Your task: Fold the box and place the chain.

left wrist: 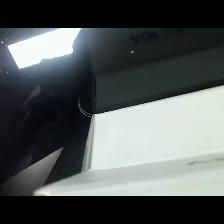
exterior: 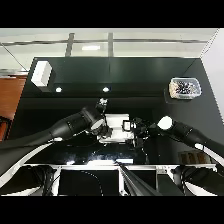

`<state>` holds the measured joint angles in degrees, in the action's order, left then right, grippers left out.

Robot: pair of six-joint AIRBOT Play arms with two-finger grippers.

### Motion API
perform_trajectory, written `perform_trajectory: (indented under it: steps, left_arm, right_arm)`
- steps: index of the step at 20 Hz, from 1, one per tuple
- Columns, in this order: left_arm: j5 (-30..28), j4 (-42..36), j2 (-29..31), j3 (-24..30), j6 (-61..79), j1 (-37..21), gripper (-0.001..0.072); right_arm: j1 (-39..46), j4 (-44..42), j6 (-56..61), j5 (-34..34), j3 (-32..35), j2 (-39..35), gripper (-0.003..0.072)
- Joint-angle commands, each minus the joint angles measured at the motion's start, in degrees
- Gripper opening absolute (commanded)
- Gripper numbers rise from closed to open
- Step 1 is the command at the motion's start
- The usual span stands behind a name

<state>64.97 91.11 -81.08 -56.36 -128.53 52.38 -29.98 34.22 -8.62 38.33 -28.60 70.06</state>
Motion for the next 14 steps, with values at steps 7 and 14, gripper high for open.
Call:
perform_trajectory:
  steps: [7,14]
  left_arm:
    - [1.2,1.2,-0.7,-0.7,-11.5,1.5,0.0292]
    - [0.3,0.5,-0.7,-0.7,-12.7,1.6,0.0027]
  right_arm:
    - [0.0,0.4,0.0,0.0,0.0,0.0,0.0416]
    - [0.0,0.4,0.0,0.0,0.0,0.0,0.0416]
